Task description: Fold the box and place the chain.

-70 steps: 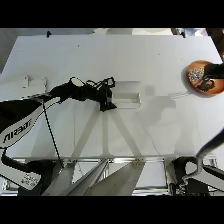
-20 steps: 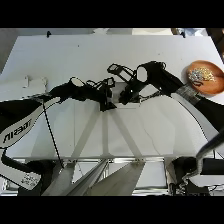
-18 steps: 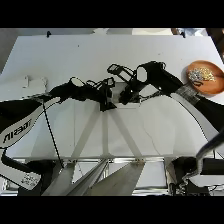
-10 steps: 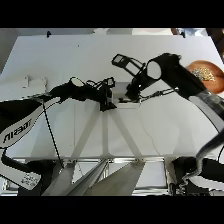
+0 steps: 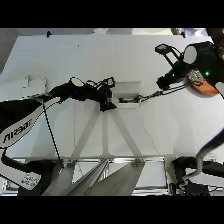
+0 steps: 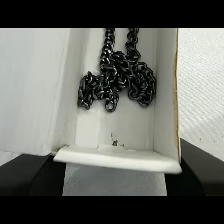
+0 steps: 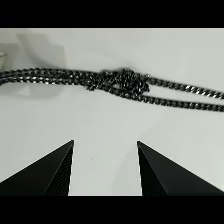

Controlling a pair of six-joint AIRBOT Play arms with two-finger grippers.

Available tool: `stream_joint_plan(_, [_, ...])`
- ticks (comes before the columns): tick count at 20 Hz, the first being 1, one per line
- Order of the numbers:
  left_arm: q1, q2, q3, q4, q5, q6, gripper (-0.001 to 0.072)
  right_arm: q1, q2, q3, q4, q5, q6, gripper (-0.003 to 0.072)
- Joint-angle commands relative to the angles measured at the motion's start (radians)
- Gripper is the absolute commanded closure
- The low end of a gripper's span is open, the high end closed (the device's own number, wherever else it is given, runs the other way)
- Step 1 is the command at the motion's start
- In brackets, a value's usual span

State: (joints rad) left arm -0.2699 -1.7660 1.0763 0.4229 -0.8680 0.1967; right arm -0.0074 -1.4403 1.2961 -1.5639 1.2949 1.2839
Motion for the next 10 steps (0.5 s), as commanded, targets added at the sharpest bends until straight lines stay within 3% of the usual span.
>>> stream_joint_plan(1, [0.0,0.0,0.0,0.0,0.0,0.0,0.0691,-0.03,-0.099,0.0,0.029,-0.028,0.023,0.0248])
stream_joint_plan(6, [0.0,0.0,0.0,0.0,0.0,0.0,0.0691,-0.017,-0.201,0.0,0.031,-0.154,0.079,0.0208])
stream_joint_plan(10, [0.0,0.0,0.0,0.0,0.0,0.0,0.0691,-0.017,-0.241,0.0,0.019,-0.149,0.082,0.0211])
